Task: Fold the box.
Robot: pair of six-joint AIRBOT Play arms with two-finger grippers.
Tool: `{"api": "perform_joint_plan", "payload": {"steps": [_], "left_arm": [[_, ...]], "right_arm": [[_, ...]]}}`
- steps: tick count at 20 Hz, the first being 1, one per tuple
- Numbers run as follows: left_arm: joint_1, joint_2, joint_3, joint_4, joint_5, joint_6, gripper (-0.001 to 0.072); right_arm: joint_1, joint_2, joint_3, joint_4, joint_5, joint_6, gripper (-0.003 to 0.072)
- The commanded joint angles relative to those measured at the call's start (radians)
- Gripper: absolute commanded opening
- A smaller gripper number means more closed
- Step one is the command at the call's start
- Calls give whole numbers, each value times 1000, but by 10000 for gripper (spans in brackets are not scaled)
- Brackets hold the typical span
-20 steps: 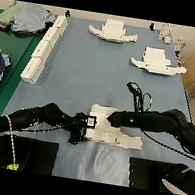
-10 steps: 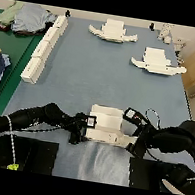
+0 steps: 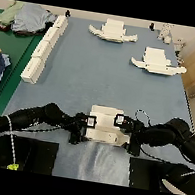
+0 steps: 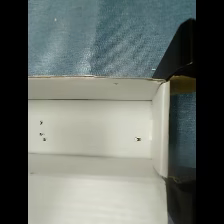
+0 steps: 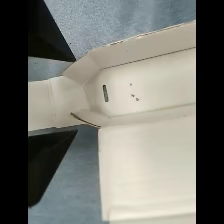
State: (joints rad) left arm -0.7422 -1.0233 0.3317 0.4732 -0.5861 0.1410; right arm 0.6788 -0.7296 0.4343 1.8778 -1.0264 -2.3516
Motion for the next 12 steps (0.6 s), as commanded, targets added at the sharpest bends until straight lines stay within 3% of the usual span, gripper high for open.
{"api": "perform_joint_plan", "payload": {"steps": [1, 3, 4, 5, 6, 7, 9, 12], "left_arm": [[0, 1, 1, 0, 0, 0, 513], [0, 1, 1, 0, 0, 0, 513], [0, 1, 1, 0, 0, 0, 513], [0, 1, 1, 0, 0, 0, 513], [0, 1, 1, 0, 0, 0, 513], [0, 1, 1, 0, 0, 0, 513], [0, 1, 1, 0, 0, 0, 513], [0, 1, 1, 0, 0, 0, 513]], "right_arm": [[1, -17, -2, 65, 71, -144, 481], [3, -18, -2, 91, 69, -156, 436], [3, -18, -2, 98, 65, -156, 358], [3, -18, -2, 106, 60, -156, 197], [3, -18, -2, 116, 61, -156, 158], [3, -18, -2, 130, 61, -163, 154], [3, -18, -2, 154, 61, -163, 79], [3, -19, -2, 166, 90, -197, 79]]}}
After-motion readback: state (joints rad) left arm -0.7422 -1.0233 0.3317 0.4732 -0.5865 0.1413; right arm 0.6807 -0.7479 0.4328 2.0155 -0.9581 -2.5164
